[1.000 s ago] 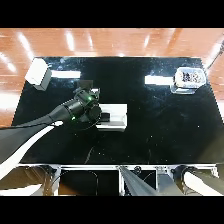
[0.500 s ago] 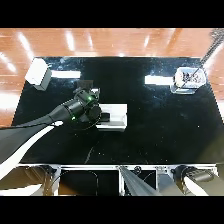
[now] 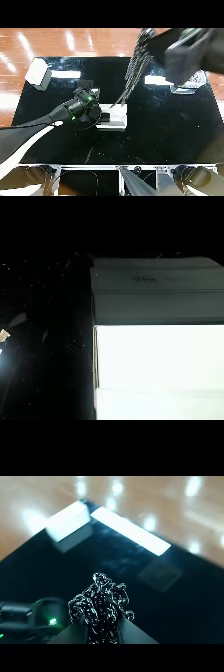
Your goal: Fold the box and place the chain.
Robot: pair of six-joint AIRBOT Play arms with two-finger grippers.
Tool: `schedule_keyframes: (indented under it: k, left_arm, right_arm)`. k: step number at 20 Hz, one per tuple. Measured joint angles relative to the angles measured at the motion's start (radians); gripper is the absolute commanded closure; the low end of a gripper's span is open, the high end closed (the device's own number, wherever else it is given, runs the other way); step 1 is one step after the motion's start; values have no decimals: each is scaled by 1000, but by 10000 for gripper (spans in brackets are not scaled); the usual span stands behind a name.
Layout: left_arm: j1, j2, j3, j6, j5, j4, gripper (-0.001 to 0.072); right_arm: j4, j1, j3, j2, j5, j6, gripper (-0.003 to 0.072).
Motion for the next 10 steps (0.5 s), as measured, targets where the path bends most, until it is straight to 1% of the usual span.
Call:
schedule_keyframes:
  k: [4, 7, 10]
  left_arm:
    - [0, 0, 0, 0, 0, -1, 693]
    - [0, 0, 0, 0, 0, -2, 692]
    - [0, 0, 0, 0, 0, -3, 692]
  right_arm:
    - [64, 47, -93, -7, -40, 23, 661]
    - [119, 60, -174, -11, -77, 26, 661]
    - [141, 63, -230, -21, -114, 29, 661]
